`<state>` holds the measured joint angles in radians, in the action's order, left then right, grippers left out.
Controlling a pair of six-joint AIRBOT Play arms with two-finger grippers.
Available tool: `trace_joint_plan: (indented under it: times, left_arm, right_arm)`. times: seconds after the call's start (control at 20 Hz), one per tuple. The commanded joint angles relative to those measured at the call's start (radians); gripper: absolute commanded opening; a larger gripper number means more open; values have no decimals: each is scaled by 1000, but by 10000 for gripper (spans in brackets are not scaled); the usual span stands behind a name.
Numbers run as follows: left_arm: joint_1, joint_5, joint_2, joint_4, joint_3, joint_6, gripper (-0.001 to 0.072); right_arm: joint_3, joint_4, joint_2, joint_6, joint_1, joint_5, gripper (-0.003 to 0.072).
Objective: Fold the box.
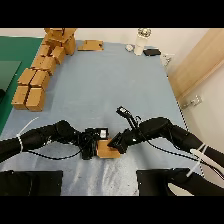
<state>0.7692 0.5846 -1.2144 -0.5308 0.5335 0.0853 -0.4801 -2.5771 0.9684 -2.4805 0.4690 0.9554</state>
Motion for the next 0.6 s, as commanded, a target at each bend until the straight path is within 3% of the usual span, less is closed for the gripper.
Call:
trace_joint_plan:
  times: [0.0,0.25,0.55]
  left_arm:
    - [0,0,1,0,0,0,499]
    - [0,0,1,0,0,0,499]
    - [0,0,1,0,0,0,499]
  right_arm:
    - [0,106,-117,3,63,-136,5]
    - [0,276,-184,4,97,-192,65]
    - [-1,325,-182,3,97,-222,66]
